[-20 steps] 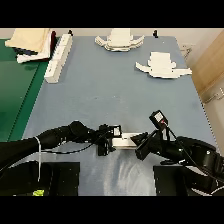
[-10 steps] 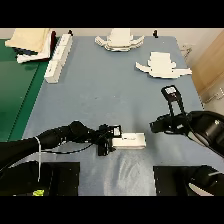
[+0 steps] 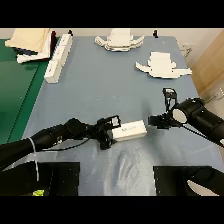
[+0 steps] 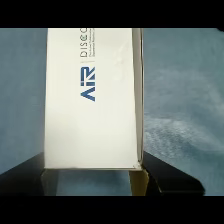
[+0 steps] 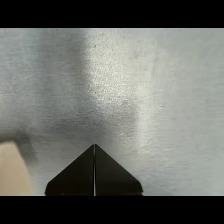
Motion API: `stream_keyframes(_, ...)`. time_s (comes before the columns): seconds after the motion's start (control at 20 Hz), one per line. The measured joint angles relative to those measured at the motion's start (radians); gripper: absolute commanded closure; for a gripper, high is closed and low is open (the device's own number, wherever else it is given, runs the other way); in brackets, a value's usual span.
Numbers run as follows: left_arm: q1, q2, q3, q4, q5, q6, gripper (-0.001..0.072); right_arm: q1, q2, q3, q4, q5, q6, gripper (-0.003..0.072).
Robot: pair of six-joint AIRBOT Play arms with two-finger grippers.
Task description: Fold the box.
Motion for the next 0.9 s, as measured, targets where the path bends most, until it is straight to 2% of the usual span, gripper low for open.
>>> stream_keyframes(0.1, 0.068, 0.05, 0.001, 0.055, 0.028, -0.117, 0.025, -0.003, -0.014, 0.002, 0.005, -0.018, 0.02, 0.0684)
stream_keyframes(0.2, 0.19, 0.095, 0.004, 0.166, 0.04, -0.29, 0.025, -0.005, -0.022, 0.002, 0.008, -0.035, 0.032, 0.0684)
stream_keyframes(0.4, 0.549, 0.133, 0.039, 0.456, -0.04, -0.613, 0.025, -0.006, -0.028, 0.002, 0.01, -0.065, 0.042, 0.0684)
stream_keyframes(0.6, 0.889, 0.12, 0.087, 0.59, -0.101, -0.756, 0.025, -0.006, -0.03, 0.002, 0.01, -0.106, 0.046, 0.0684)
stream_keyframes(0.75, 1.028, 0.067, 0.116, 0.626, -0.11, -0.793, 0.025, -0.006, -0.03, 0.002, 0.01, -0.144, 0.046, 0.0685)
stream_keyframes(0.9, 1.08, -0.018, 0.158, 0.64, -0.086, -0.808, 0.025, -0.006, -0.03, 0.002, 0.01, -0.174, 0.047, 0.0684)
